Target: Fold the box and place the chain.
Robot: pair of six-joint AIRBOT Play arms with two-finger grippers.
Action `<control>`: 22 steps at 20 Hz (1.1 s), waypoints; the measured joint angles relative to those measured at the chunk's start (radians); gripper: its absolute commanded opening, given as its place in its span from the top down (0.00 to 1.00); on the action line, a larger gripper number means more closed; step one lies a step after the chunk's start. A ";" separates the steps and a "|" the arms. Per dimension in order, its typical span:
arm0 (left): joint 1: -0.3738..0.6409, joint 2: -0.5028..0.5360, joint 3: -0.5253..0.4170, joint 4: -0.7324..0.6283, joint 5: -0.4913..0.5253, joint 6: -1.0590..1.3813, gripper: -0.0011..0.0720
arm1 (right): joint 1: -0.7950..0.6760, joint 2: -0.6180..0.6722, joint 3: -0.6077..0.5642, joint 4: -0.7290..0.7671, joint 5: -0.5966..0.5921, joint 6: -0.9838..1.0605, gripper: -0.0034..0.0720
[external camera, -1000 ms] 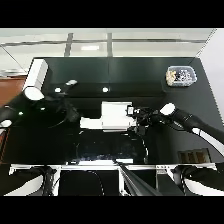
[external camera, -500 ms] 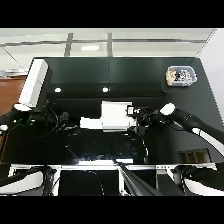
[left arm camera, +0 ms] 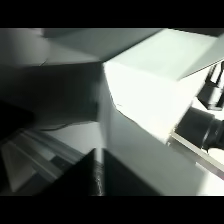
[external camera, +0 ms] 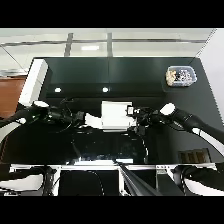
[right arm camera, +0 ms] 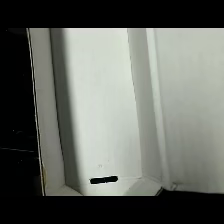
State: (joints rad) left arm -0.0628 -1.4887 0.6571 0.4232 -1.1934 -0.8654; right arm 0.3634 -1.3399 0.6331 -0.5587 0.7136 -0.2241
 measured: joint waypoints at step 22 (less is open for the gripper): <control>-0.329 -0.008 0.291 0.344 0.136 -0.465 0.26 | 0.000 0.000 0.000 0.000 0.000 0.000 0.82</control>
State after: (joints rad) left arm -0.3920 -1.4971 0.9485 0.7673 -1.0573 -1.3308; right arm 0.3634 -1.3399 0.6331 -0.5591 0.7136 -0.2245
